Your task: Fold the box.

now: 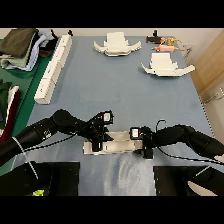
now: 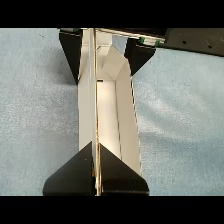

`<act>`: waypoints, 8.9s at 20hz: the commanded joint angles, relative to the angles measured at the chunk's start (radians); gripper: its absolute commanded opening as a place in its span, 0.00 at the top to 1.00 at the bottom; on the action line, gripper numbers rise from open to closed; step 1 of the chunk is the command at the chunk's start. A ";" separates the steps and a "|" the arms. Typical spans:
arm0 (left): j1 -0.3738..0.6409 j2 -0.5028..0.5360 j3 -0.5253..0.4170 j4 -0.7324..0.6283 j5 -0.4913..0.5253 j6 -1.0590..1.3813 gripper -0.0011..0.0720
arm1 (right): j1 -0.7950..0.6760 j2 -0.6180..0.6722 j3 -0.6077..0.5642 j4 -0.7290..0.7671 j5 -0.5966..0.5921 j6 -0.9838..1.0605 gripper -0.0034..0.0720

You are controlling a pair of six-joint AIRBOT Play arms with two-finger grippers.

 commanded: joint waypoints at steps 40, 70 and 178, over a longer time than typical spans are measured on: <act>0.001 0.000 0.000 0.000 0.000 0.000 0.97 | 0.002 0.003 0.000 -0.016 -0.008 -0.014 0.28; 0.001 0.000 0.000 -0.051 0.008 -0.090 0.24 | 0.002 0.003 0.000 -0.016 -0.008 -0.015 0.28; -0.157 0.069 -0.148 0.067 0.232 -0.079 0.26 | 0.002 0.003 0.000 -0.017 -0.008 -0.015 0.28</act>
